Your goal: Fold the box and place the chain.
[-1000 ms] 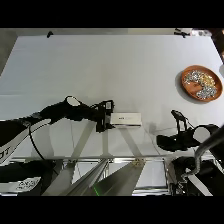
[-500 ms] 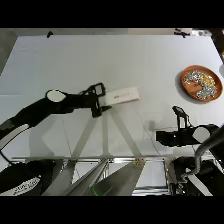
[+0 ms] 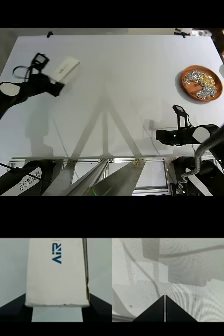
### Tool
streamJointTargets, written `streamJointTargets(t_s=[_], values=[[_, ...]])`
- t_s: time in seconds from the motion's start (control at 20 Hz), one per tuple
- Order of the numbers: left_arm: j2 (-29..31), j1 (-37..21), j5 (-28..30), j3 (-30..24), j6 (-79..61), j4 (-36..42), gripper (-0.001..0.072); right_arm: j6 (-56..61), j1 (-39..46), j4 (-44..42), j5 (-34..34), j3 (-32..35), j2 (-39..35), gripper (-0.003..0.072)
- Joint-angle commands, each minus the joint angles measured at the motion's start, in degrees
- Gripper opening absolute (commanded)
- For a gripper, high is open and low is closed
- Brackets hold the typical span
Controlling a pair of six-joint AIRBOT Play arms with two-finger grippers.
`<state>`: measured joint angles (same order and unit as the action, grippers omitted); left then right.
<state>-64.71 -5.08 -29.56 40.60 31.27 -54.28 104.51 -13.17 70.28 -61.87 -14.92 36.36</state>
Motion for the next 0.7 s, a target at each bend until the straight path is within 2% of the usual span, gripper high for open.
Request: streamJointTargets(t_s=[0.0,0.05,0.25,0.5,0.65], values=[[0.2,-11.4,-0.7,0.0,30.1,-27.5,0.0004,-0.5,0.0,0.0,0.4,0.0,0.0,0.0013],[0.2,-13.9,-1.3,-0.1,33.9,-30.1,0.0004,-1.7,0.0,0.0,0.4,0.0,0.0,0.0013],[-1.5,-20.7,-6.2,-1.1,34.3,-30.6,0.0004,-2.0,0.0,0.0,0.5,0.0,0.0,0.0014],[-6.0,-21.3,-11.0,-1.2,34.4,-30.4,0.0004,-2.0,0.0,0.0,-0.2,0.0,0.0,0.0014],[-6.4,-21.3,-12.2,-1.2,34.3,-30.4,0.0014,-2.0,0.0,0.0,-0.2,0.0,0.0,0.0014]])
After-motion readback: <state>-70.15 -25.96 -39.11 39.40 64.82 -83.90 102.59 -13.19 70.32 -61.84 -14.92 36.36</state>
